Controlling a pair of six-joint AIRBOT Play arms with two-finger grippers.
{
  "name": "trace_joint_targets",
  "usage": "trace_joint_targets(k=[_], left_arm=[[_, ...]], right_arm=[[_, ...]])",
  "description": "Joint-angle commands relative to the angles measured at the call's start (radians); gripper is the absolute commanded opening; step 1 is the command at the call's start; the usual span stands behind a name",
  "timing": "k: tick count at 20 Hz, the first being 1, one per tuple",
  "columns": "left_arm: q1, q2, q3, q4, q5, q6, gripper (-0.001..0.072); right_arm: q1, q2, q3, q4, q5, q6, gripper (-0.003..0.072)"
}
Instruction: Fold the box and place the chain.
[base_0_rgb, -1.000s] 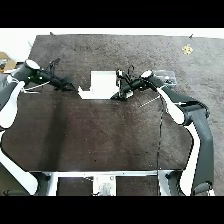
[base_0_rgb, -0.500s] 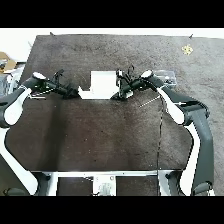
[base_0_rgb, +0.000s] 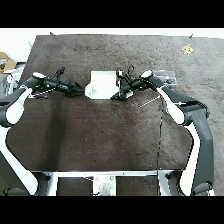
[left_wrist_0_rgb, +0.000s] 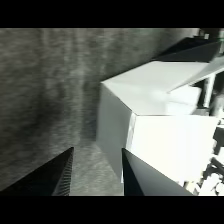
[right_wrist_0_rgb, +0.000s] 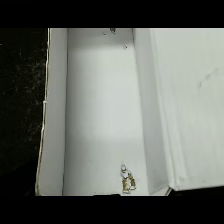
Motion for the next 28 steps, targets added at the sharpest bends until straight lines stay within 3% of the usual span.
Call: trace_joint_targets(k=[1,11,28], left_arm=[[-0.005,0.001,0.016,-0.03,-0.029,0.002,0.0333],[-0.151,0.001,0.259,0.263,-0.069,-0.168,0.0333],[-0.33,0.0,0.341,0.676,-0.001,-0.601,0.0333]], right_arm=[[0.0,0.0,0.0,0.0,0.0,0.0,0.0319],[0.0,0.0,0.0,0.0,0.001,0.0,0.0319],[0.0,0.0,0.0,0.0,0.0,0.0,0.0319]])
